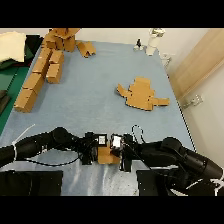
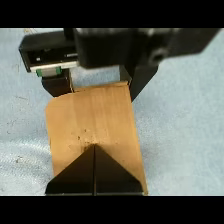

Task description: Fold the box.

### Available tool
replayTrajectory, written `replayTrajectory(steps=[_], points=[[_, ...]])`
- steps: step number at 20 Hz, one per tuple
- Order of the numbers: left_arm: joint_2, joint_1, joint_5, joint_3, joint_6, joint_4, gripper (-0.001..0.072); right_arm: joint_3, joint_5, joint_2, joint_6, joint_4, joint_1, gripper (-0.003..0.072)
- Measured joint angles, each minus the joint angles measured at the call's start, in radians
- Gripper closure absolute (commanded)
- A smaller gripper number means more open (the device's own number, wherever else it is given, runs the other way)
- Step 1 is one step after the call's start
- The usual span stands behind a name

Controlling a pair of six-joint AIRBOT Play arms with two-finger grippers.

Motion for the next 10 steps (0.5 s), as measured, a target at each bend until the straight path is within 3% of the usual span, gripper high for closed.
replayTrajectory(steps=[1, 2, 5, 7, 10], points=[[0.000, 0.000, 0.000, 0.000, 0.000, 0.000, 0.0150, 0.002, -0.002, 0.011, 0.000, -0.003, 0.000, 0.0240], [0.000, 0.000, 0.000, 0.000, 0.000, 0.000, 0.0150, 0.003, -0.006, 0.019, -0.001, -0.010, 0.000, 0.0213], [0.000, 0.000, 0.000, 0.000, 0.000, 0.000, 0.0150, 0.004, -0.016, 0.032, -0.010, -0.019, 0.000, 0.0210], [0.000, 0.000, 0.000, 0.000, 0.000, 0.000, 0.0150, 0.004, -0.019, 0.036, -0.041, -0.027, 0.000, 0.0140], [0.000, 0.000, 0.000, 0.000, 0.000, 0.000, 0.0149, 0.005, -0.024, 0.039, -0.120, -0.051, 0.000, 0.0140]])
